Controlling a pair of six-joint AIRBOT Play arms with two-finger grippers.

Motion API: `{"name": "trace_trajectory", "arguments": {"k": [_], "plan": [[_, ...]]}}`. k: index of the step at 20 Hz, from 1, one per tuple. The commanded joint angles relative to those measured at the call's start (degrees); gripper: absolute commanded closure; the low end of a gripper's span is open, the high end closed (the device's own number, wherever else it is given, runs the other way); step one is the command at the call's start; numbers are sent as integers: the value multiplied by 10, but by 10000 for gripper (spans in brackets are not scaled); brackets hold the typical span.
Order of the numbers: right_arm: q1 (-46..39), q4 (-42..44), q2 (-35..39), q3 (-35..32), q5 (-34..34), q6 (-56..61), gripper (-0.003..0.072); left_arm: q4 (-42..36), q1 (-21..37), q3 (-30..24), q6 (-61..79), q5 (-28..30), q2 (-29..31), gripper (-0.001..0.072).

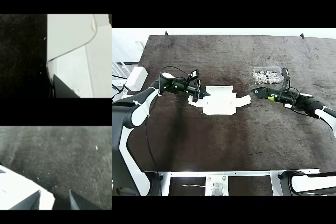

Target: Fold the box and place the chain.

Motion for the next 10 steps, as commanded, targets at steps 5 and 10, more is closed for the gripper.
{"name": "trace_trajectory", "arguments": {"k": [5,10], "plan": [[48,-83,95,-21,22,-123,49,1,0,0,1,2,0,689],[157,-261,95,-20,-14,-150,49,1,0,0,1,3,0,689]]}}
